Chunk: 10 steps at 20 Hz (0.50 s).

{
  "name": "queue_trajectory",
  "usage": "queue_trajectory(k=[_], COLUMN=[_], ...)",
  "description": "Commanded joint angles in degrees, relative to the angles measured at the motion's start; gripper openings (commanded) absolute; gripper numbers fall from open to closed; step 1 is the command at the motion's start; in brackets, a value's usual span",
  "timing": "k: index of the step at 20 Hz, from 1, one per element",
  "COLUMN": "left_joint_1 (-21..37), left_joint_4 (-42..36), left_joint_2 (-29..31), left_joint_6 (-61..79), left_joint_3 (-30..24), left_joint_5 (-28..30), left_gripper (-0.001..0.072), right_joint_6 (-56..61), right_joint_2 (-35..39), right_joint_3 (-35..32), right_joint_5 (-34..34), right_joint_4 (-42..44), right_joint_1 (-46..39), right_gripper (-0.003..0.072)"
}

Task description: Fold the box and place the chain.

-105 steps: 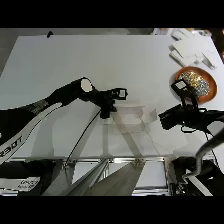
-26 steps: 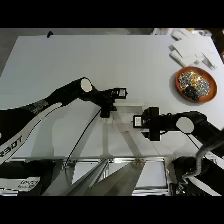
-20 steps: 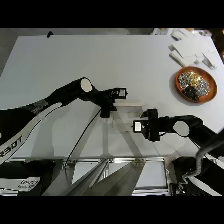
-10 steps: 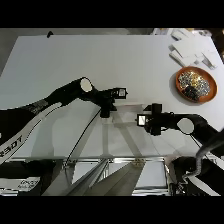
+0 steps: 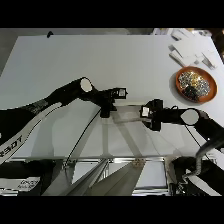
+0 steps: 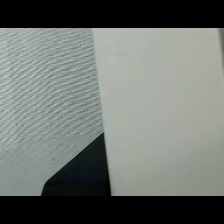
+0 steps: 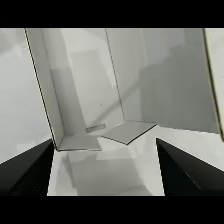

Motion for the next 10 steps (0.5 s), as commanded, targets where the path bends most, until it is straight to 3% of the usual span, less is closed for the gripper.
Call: queue_trajectory(k=[1, 6, 10], left_joint_1=[-0.02, -0.02, -0.02], left_joint_4=[0.02, 0.0, 0.0], left_joint_2=[0.02, 0.02, 0.02], left_joint_6=[0.02, 0.02, 0.02], left_joint_3=[0.04, 0.04, 0.04], left_joint_5=[0.04, 0.02, 0.04], left_gripper=[0.001, 0.001, 0.001], right_joint_6=[-4.31, -4.68, -10.84], right_joint_2=[-4.09, -13.18, -16.46], right_joint_3=[2.21, 9.53, 10.45], right_joint_5=[3.63, 11.41, 12.57], right_joint_4=[3.06, 3.19, 9.07], right_joint_1=[-3.54, -5.95, -5.95], right_gripper=[0.0684, 0.0685, 0.0685])
